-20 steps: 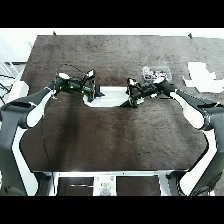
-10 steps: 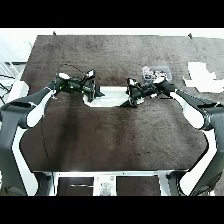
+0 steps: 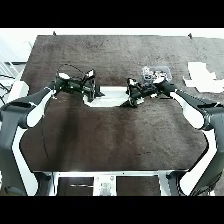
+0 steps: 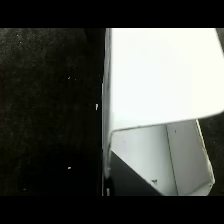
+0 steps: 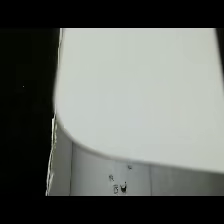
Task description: Fold the box and place the chain.
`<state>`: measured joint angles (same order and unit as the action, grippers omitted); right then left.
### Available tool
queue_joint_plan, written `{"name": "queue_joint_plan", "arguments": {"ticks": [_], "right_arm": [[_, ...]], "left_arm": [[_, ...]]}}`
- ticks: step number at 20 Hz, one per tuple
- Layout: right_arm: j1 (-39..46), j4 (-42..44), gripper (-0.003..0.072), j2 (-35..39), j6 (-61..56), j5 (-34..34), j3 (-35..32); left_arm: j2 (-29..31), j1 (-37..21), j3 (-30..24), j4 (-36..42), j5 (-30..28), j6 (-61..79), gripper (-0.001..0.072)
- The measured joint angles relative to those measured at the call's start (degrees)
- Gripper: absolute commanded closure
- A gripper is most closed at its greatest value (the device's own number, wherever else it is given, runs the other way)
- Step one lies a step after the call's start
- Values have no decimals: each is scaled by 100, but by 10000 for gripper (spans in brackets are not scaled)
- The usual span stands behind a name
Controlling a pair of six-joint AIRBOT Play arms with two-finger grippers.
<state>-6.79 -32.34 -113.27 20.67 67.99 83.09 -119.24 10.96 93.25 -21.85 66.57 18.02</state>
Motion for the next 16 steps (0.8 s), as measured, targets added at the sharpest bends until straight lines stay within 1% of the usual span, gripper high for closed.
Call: {"name": "queue_joint_plan", "arguments": {"ticks": [6,13,14,15,16], "right_arm": [[0,0,99,-2,0,0,0],[0,-4,99,-2,0,2,0],[0,-4,99,-2,0,2,0],[0,-4,99,-2,0,2,0],[0,-4,99,-2,0,2,0]], "left_arm": [[103,-42,28,210,157,-2,402],[345,-518,87,243,857,-238,409],[380,-595,101,254,992,-264,567],[396,-647,120,269,1115,-302,688],[407,-688,153,256,1268,-330,689]]}}
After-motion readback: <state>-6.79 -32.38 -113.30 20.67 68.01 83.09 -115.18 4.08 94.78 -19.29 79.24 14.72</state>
